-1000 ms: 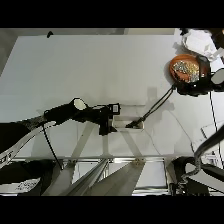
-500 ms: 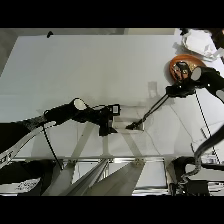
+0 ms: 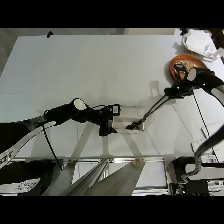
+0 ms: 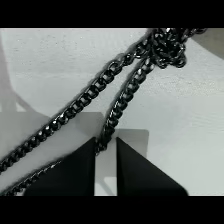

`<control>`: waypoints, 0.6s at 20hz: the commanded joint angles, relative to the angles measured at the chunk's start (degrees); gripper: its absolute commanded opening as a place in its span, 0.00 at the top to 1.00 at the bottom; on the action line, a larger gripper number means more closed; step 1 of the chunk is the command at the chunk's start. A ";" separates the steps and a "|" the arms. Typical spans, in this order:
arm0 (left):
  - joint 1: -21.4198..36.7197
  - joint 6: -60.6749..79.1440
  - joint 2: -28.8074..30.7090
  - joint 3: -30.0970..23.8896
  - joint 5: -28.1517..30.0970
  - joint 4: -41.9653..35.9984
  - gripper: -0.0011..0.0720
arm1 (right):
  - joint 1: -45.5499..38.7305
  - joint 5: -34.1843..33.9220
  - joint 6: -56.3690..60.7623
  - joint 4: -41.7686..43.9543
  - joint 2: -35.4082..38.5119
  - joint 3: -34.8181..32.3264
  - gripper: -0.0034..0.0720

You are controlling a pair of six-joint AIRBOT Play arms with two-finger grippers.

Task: Fold the box and place the chain.

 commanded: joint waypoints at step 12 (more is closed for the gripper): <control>0.00 0.02 0.04 0.00 0.22 0.00 0.61 | 0.07 8.94 -4.92 3.74 19.47 -0.07 0.93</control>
